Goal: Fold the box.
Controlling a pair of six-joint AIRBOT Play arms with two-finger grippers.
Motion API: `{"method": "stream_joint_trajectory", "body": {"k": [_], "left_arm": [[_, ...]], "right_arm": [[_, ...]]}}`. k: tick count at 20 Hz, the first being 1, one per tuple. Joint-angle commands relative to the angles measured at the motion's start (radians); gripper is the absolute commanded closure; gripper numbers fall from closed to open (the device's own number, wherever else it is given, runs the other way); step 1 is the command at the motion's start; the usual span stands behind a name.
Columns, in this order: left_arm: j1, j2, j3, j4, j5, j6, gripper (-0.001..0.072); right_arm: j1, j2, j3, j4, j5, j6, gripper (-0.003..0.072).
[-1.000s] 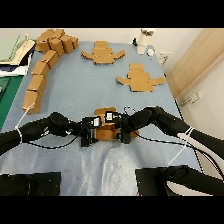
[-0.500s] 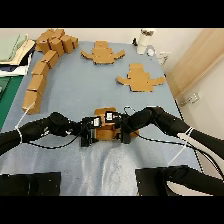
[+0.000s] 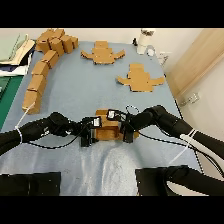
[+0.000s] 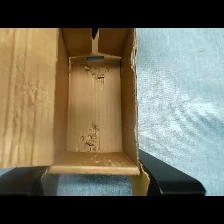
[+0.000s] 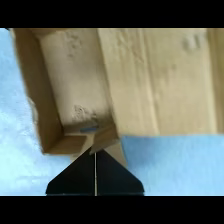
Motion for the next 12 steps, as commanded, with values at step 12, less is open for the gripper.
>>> {"method": "stream_joint_trajectory", "body": {"k": [12], "left_arm": [[0.0, 0.0, 0.0, -0.001, 0.001, 0.0, 0.0184]], "right_arm": [[-0.399, 0.132, 0.016, -0.243, -0.268, 1.054, 0.0682]]}}
